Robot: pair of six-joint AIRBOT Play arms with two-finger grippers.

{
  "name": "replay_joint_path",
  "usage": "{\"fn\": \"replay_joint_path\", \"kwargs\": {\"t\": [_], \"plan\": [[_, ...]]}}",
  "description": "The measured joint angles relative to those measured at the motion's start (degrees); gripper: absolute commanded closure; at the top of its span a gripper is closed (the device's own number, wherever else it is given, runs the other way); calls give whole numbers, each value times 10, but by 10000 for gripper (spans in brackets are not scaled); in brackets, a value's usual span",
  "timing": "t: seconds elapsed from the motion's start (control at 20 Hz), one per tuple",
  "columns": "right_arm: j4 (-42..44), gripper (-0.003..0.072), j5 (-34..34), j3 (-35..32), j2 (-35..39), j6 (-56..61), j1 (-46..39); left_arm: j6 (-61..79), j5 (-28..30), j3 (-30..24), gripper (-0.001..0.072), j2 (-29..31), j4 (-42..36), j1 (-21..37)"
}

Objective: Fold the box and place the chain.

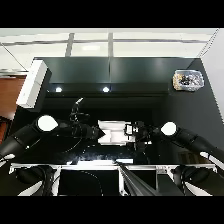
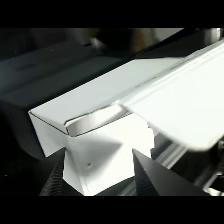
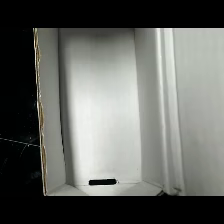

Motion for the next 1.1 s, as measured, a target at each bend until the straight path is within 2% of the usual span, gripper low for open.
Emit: {"fn": "replay_joint_path", "kwargs": {"t": [0.15,0.3,0.8,1.1], "plan": [[0,256,0,0,0,0,0,-79,7,29,228,0,85,-28],[0,256,0,0,0,0,0,-130,8,46,228,-6,133,-46],[0,256,0,0,0,0,0,-193,-9,83,228,-85,170,-71],[0,256,0,0,0,0,0,-225,-8,100,227,-107,198,-72]]}}
